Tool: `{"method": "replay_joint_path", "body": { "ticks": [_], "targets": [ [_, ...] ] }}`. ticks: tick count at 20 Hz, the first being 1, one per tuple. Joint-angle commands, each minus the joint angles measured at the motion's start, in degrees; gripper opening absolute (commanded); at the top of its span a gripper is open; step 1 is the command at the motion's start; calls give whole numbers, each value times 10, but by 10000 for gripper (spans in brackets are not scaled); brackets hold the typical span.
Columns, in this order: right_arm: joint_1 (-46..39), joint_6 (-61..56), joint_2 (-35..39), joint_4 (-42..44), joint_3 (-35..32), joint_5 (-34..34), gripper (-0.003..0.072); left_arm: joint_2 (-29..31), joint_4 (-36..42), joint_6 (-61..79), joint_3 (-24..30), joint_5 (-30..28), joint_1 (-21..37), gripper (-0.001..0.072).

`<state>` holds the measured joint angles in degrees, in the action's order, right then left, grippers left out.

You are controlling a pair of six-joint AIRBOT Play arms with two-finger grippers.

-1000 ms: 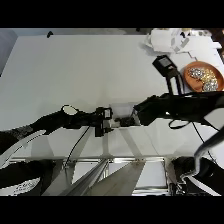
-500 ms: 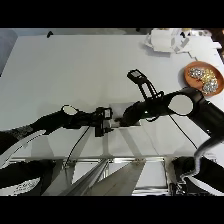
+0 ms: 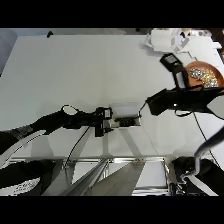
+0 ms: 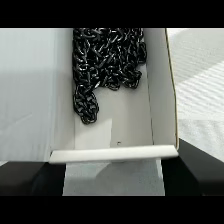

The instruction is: Fold the box and place the chain.

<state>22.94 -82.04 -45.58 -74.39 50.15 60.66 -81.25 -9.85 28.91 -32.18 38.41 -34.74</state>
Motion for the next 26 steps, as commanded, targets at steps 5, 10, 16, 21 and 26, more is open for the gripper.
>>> {"method": "replay_joint_path", "body": {
  "ticks": [5, 10, 16, 21, 26],
  "targets": [
    [-97, 70, -56, 39, -106, -47, 158, 0, 0, 0, 0, 0, 0, 138],
    [-97, 189, -165, 167, -131, -86, 158, 0, 0, 0, 0, 0, 0, 138],
    [-90, 222, -240, 195, -131, -80, 158, 0, 0, 0, 0, 0, 0, 138],
    [-68, 226, -266, 193, -131, -100, 105, 0, 0, 0, 0, 0, 0, 138],
    [-68, 225, -267, 191, -131, -108, 61, 0, 0, 0, 0, 0, 0, 138]
  ]
}}
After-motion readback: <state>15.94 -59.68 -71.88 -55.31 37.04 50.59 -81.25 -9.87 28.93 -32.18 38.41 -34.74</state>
